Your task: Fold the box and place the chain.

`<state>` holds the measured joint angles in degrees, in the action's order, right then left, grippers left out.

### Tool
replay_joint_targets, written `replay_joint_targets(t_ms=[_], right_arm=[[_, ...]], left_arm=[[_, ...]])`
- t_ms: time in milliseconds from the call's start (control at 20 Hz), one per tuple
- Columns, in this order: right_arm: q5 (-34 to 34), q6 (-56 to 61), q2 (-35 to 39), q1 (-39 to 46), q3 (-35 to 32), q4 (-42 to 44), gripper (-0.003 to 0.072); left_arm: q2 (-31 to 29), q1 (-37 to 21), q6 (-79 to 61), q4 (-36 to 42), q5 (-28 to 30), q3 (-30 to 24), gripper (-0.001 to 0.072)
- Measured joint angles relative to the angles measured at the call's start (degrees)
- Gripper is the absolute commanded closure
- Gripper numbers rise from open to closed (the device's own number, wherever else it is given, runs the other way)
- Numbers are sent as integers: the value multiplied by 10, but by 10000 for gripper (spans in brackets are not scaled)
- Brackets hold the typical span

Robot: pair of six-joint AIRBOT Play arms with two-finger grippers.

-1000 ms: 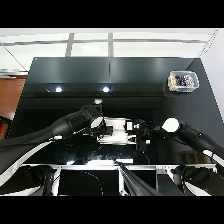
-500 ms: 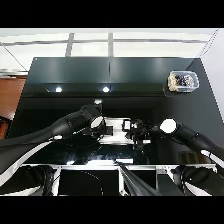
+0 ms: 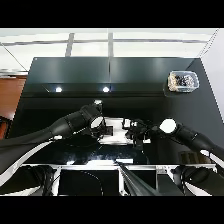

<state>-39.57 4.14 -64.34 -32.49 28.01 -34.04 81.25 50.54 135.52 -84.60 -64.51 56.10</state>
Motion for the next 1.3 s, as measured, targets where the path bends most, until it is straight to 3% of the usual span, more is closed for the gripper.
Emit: replay_joint_targets(t_ms=[150,300,550,750,1050,1300], right_arm=[[-9,72,17,23,1,-11,624],[-69,211,56,92,10,-54,625],[-161,473,97,301,16,-138,625],[-202,633,77,422,16,-176,625],[-289,685,-26,391,8,-162,624],[-275,636,-73,313,6,-81,623]], left_arm=[[0,0,0,0,0,0,678],[0,0,-2,0,0,0,678],[0,0,-1,-1,0,0,678],[0,0,-1,-2,-1,0,678],[0,0,-1,-2,-1,0,678],[0,0,0,-2,-1,0,678]])
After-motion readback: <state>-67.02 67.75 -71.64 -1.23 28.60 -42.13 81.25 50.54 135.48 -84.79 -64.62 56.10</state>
